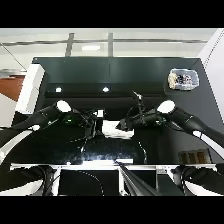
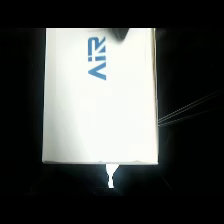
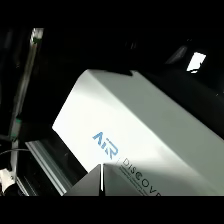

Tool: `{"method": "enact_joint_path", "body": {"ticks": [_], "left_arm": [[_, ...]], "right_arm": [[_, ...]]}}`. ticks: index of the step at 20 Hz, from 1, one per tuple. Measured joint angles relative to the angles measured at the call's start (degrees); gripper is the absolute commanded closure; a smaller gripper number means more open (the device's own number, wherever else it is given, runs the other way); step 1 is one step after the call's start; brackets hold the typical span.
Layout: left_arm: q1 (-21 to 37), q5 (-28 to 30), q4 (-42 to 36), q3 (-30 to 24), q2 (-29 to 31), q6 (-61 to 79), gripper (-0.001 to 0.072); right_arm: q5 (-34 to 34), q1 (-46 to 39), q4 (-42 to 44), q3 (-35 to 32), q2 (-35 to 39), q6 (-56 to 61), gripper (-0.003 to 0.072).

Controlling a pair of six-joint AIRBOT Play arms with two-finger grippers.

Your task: Fold the box and place the chain.

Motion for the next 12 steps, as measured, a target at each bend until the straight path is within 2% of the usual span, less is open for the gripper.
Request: {"method": "enact_joint_path", "body": {"ticks": [10, 11, 12], "left_arm": [[0.02, -0.02, -0.07, 0.00, 0.02, -0.26, 0.0265], [0.02, 0.28, -0.39, -0.02, -0.02, -0.37, 0.0202], [0.07, 0.26, -0.42, -0.02, -0.02, -0.42, 0.0073]], "right_arm": [[-2.25, 0.57, -1.16, -0.35, -1.84, -0.24, 0.0654], [-1.55, -0.22, -1.64, -0.17, -1.05, -0.28, 0.0654], [-0.68, -1.33, -2.97, 0.17, 0.17, -0.57, 0.0655]]}}
